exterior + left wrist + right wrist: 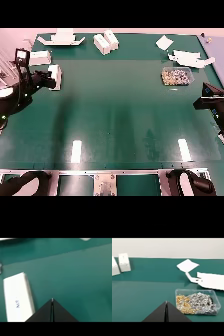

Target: Fold the box and place the chain.

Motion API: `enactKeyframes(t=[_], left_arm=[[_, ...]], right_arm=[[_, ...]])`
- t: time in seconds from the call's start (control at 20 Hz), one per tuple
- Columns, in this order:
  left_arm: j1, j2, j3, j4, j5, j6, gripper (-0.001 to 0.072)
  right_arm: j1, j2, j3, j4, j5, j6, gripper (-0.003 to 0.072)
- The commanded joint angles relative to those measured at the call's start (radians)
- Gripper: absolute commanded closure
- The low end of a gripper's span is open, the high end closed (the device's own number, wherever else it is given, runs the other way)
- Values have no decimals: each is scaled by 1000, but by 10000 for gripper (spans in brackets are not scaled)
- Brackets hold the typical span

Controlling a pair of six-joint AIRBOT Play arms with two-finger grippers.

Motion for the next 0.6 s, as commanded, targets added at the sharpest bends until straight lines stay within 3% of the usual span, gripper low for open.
enactKeyframes(t=[0.0, 0.35, 0.55], left_arm=[[1, 127, -58, 19, -122, -2, 698], [1, 531, -368, 15, -51, 1, 698], [1, 690, -488, 15, -24, -2, 697]], right_arm=[[0, 29, -11, 1, 72, 0, 678], [0, 238, -152, -2, 71, 0, 678], [0, 354, -251, -2, 71, 0, 677]])
